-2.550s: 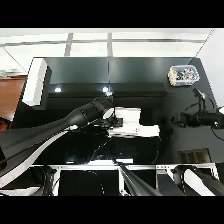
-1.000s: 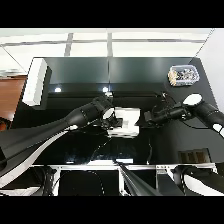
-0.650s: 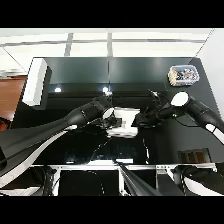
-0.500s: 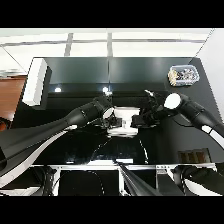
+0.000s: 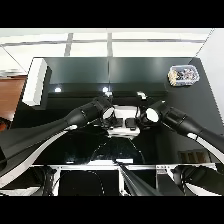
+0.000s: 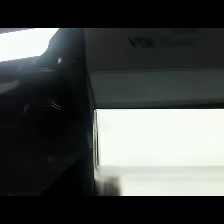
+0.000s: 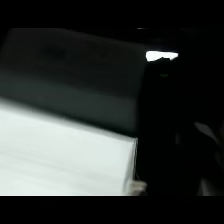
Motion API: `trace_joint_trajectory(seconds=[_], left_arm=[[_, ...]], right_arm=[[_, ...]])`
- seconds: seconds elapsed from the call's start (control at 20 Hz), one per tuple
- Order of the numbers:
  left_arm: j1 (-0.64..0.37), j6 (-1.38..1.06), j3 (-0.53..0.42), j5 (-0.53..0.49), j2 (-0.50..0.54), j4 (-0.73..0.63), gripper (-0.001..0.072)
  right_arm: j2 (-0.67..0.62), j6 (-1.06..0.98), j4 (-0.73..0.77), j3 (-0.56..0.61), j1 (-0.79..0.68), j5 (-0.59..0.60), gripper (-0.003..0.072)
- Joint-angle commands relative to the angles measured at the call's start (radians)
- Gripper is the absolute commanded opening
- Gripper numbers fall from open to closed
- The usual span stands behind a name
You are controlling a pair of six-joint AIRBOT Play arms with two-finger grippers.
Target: Fold the box and place the chain.
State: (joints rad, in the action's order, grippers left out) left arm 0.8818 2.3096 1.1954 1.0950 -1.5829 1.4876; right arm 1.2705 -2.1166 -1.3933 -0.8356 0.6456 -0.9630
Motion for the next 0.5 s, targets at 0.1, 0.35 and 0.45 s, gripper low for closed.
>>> trace_joint_trajectory(seconds=[0.1, 0.35, 0.45], left_arm=[[-0.001, 0.002, 0.001, 0.005, 0.0, 0.014, 0.0026], [-0.002, 0.002, 0.001, 0.006, 0.0, 0.015, 0.0026], [-0.002, 0.002, 0.001, 0.006, 0.0, 0.015, 0.0026]], right_arm=[[0.017, -0.121, -0.049, -0.002, 0.021, -0.03, 0.0361], [0.017, -0.119, -0.052, -0.011, 0.021, -0.08, 0.036], [0.017, -0.119, -0.056, -0.022, 0.021, -0.079, 0.036]])
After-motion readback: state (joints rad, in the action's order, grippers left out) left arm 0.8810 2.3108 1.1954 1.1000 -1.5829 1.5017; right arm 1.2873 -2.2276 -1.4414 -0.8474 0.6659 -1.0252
